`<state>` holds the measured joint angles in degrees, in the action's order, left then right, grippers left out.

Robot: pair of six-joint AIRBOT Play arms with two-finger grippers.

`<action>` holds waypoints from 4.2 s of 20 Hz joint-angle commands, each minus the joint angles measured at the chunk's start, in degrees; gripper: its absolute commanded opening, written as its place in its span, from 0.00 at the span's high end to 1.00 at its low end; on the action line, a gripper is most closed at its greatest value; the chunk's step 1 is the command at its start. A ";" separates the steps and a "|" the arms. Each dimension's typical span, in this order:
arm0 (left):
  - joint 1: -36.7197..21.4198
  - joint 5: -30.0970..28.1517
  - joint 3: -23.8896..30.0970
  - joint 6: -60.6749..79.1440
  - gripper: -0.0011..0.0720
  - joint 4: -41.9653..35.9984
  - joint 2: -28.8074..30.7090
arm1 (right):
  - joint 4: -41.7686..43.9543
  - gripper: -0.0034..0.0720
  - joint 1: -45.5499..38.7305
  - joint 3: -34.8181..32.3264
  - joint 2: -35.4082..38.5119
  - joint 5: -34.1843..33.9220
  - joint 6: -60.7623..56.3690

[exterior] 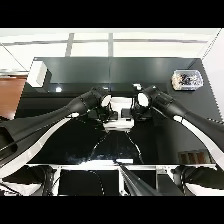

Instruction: Fold the box and place the chain.

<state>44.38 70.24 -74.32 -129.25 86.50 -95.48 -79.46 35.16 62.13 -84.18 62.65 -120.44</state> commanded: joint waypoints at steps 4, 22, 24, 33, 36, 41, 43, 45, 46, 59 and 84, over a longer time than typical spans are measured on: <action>-0.02 0.09 -0.02 0.00 0.95 0.07 -0.04 | 0.31 0.64 0.66 0.81 -2.47 2.60 -3.69; -0.02 0.31 -0.02 0.00 0.95 0.04 -0.04 | 1.40 0.94 0.63 0.81 -2.56 2.71 -2.01; -0.02 0.31 -0.02 0.00 0.95 0.07 -0.04 | 1.33 0.82 0.63 0.81 -2.27 3.10 -1.14; -0.02 0.00 -0.02 0.00 0.95 0.28 -0.04 | -7.80 0.53 0.07 0.83 15.37 9.31 16.00; -0.02 -1.18 -0.02 0.00 0.95 0.26 -0.04 | -35.04 0.53 -0.37 0.48 22.99 5.11 15.98; -0.35 -0.74 -0.02 0.00 0.95 0.17 -0.04 | -46.12 0.00 -21.09 -3.43 19.78 -17.59 12.79; -0.44 -0.79 -0.02 0.00 0.95 0.00 -0.04 | -35.10 0.00 -31.41 -3.21 13.42 -25.53 13.94; -0.46 -1.09 -0.02 -0.02 0.95 -0.02 -0.04 | -27.76 0.00 -36.98 2.91 3.98 -23.23 20.02; -0.50 -1.11 -0.02 -0.02 0.95 -0.04 -0.04 | -24.24 0.00 -39.19 9.14 -1.70 -17.29 19.93; -0.63 -1.05 -0.02 0.00 0.95 0.04 -0.04 | -6.10 0.30 -48.37 41.24 -28.39 2.60 20.57; -1.44 -2.32 -0.02 0.00 0.95 0.00 -0.04 | 0.68 0.94 -50.27 43.43 -4.94 5.20 32.33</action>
<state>42.98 68.36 -74.32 -129.27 86.52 -95.50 -82.85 -14.96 105.51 -93.58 68.88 -89.93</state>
